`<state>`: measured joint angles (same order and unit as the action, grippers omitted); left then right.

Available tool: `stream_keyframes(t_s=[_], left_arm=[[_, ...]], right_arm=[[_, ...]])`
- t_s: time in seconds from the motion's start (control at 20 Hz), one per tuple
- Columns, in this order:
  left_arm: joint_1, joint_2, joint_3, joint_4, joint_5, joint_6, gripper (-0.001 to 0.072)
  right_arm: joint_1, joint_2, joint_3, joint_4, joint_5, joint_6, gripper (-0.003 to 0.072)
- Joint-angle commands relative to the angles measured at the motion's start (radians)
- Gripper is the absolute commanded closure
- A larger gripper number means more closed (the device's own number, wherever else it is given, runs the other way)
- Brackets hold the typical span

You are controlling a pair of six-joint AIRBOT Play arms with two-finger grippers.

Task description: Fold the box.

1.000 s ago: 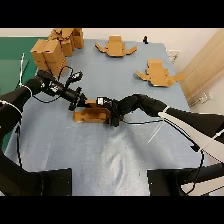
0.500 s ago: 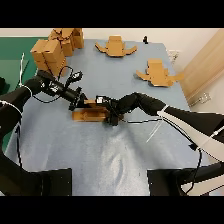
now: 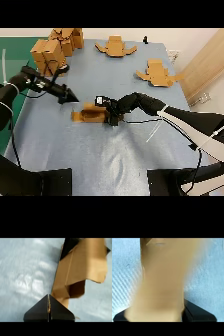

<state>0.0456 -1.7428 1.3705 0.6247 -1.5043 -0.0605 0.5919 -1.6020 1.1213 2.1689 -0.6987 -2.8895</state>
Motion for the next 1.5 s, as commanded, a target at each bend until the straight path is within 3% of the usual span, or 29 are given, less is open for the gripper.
stream_keyframes(t_s=[0.0, 0.2, 0.3, 0.4, 0.5, 0.65, 1.0, 1.1, 1.3, 1.45], left_arm=[[0.122, 0.021, -0.016, 0.003, -0.093, -0.097, 0.0699], [0.133, 0.212, -0.241, -0.023, -0.045, -0.088, 0.07], [0.069, 0.361, -0.417, -0.056, 0.101, -0.085, 0.0698], [-0.045, 0.484, -0.522, -0.064, 0.224, -0.069, 0.0698], [-0.17, 0.547, -0.542, -0.065, 0.348, -0.071, 0.0697], [-0.321, 0.548, -0.538, -0.071, 0.6, -0.063, 0.0695], [-0.414, 0.376, -0.391, -0.131, 0.843, -0.065, 0.0695], [-0.414, 0.306, -0.34, -0.098, 0.803, -0.097, 0.0695], [-0.417, 0.141, -0.196, 0.188, 0.575, -0.365, 0.0695], [-0.418, 0.068, -0.108, 0.217, 0.438, -0.375, 0.0694]], right_arm=[[0.0, -0.001, 0.0, 0.0, -0.001, 0.001, 0.034], [0.0, -0.003, 0.0, 0.0, 0.006, 0.001, 0.034], [0.0, -0.007, 0.0, 0.0, 0.005, 0.002, 0.034], [0.0, -0.007, 0.0, 0.0, 0.005, 0.002, 0.034], [0.0, -0.007, 0.0, 0.0, 0.006, 0.001, 0.0341], [0.0, -0.007, 0.0, 0.0, 0.001, 0.002, 0.034], [0.0, -0.007, 0.0, 0.0, 0.001, 0.002, 0.0341], [0.0, -0.007, 0.0, 0.0, 0.001, 0.002, 0.0341], [0.0, -0.007, 0.0, 0.0, 0.001, 0.002, 0.0341], [0.0, -0.007, 0.0, 0.0, 0.001, 0.002, 0.0341]])
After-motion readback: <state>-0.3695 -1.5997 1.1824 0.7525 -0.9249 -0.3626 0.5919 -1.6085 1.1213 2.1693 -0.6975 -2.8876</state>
